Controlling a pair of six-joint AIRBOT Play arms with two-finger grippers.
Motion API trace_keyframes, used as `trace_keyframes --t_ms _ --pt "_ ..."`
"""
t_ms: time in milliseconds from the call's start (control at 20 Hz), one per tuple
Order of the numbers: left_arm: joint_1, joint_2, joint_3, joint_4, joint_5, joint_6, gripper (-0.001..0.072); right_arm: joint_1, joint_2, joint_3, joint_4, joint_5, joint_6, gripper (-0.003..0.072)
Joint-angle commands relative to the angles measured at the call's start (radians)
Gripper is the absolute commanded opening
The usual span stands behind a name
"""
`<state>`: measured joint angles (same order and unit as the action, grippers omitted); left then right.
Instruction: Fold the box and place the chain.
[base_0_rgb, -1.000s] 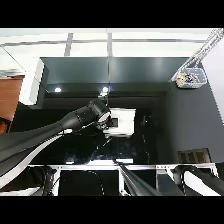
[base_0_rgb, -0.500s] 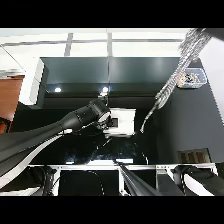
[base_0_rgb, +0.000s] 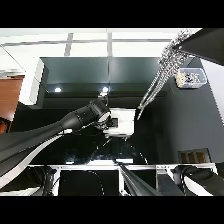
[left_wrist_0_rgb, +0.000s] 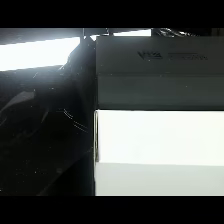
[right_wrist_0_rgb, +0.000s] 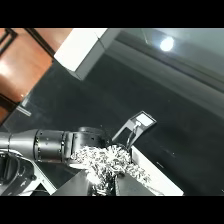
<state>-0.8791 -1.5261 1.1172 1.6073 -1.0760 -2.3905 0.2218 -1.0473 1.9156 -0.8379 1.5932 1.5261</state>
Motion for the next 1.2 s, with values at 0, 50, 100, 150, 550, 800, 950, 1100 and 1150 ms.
trace_keyframes --t_ms 0,50,100,150,550,800,950,1100,1150 --pt "0.0 0.0 0.0 0.0 -0.001 0.0 0.0028 0.011 -0.001 0.0 0.004 -0.021 0.004 0.0015" --pt "0.0 0.0 0.0 0.0 -0.001 0.0 0.0028 0.011 -0.002 0.0 0.008 -0.031 0.004 0.0015" --pt "0.0 0.0 0.0 0.0 -0.001 0.0 0.0028 0.011 -0.002 0.0 0.019 -0.044 0.004 0.0015" --pt "0.0 0.0 0.0 0.0 -0.001 0.0 0.0028 0.011 -0.003 0.0 0.037 -0.058 0.004 0.0015" --pt "0.0 0.0 0.0 0.0 -0.001 0.0 0.0028 0.016 -0.045 0.0 0.125 -0.106 0.004 0.0015" --pt "0.0 0.0 0.0 0.001 -0.001 0.001 0.0028 0.121 -0.095 -0.007 0.046 -0.061 0.004 0.0015" --pt "0.0 0.0 0.0 0.001 -0.001 0.001 0.0028 0.174 -0.1 -0.057 -0.101 0.012 0.021 0.0015" --pt "0.0 0.0 0.0 0.001 -0.001 0.0 0.0028 0.173 -0.1 -0.151 -0.118 0.048 0.023 0.0015" --pt "0.0 0.0 0.0 0.001 -0.001 0.001 0.0028 0.173 -0.1 -0.183 -0.118 0.054 0.023 0.0015"
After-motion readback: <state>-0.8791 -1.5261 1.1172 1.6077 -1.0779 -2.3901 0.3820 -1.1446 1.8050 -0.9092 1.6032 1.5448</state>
